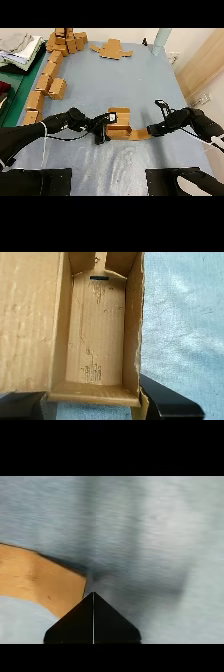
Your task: Fold the box.
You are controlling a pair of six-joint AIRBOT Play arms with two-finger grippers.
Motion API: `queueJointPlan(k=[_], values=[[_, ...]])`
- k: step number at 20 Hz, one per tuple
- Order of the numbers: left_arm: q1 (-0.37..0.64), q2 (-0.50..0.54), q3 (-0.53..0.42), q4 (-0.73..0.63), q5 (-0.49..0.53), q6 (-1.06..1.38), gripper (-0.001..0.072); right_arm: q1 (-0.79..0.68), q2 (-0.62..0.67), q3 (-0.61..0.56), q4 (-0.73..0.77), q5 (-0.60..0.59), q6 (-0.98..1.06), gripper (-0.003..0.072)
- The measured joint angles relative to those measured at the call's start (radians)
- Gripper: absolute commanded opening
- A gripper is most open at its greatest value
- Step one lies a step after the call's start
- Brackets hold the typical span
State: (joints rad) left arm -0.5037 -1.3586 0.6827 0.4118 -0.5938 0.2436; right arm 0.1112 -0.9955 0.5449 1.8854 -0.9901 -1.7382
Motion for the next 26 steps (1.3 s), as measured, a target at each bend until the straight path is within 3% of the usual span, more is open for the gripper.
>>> queueJointPlan(k=[5, 18, 22, 23, 25, 26], values=[[0.0, 0.0, 0.0, 0.0, 0.0, 0.0, 0.0521, -0.007, 0.02, -0.002, 0.166, -0.031, -0.066, 0.0002], [0.0, 0.0, 0.0, 0.0, 0.0, 0.0, 0.0521, -0.01, -0.071, -0.019, 0.294, -0.03, -0.13, 0.0003], [0.0, 0.0, 0.0, 0.0, 0.0, 0.0, 0.0521, -0.01, -0.069, 0.014, 0.345, -0.086, -0.145, 0.0009], [0.0, 0.0, 0.0, 0.0, 0.0, 0.0, 0.0521, -0.01, -0.063, 0.026, 0.352, -0.098, -0.146, 0.0031], [0.0, 0.0, 0.0, 0.0, 0.0, 0.0, 0.0521, -0.01, -0.048, 0.043, 0.369, -0.12, -0.147, 0.04], [0.0, 0.0, 0.0, 0.0, 0.0, 0.0, 0.0521, -0.007, -0.041, 0.048, 0.378, -0.127, -0.148, 0.0421]])
